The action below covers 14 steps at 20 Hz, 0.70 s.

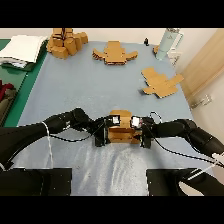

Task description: Fold the box.

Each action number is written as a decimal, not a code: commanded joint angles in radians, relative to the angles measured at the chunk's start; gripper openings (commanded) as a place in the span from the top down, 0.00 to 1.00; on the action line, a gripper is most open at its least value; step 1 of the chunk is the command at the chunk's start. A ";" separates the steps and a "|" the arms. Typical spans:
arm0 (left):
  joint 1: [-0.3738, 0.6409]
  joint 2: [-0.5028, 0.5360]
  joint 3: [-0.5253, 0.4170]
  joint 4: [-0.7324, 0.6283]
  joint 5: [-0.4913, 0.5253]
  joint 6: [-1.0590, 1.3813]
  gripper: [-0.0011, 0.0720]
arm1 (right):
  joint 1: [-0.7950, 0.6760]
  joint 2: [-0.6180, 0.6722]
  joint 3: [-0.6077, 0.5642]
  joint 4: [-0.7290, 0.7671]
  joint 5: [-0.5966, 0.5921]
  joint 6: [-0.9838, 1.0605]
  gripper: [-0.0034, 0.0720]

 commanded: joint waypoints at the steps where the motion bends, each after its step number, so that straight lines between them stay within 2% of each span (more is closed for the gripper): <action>1: 0.000 -0.001 0.000 0.000 0.000 0.000 0.28 | 0.001 -0.008 -0.001 0.071 -0.002 -0.096 0.64; 7: 0.000 -0.001 0.000 0.000 0.000 0.000 0.28 | 0.029 -0.012 -0.001 0.110 0.008 -0.139 0.66; 11: 0.000 -0.001 0.000 0.000 0.000 0.000 0.28 | 0.073 -0.052 -0.001 0.112 0.080 -0.139 0.65; 12: 0.000 -0.001 0.000 0.000 0.000 0.000 0.28 | 0.083 -0.060 -0.001 0.112 0.097 -0.139 0.56; 13: 0.000 -0.001 0.000 0.000 0.000 0.000 0.28 | 0.089 -0.065 -0.001 0.112 0.102 -0.139 0.33; 14: 0.000 -0.001 0.000 0.000 0.000 0.000 0.28 | 0.088 -0.067 -0.001 0.112 0.101 -0.139 0.18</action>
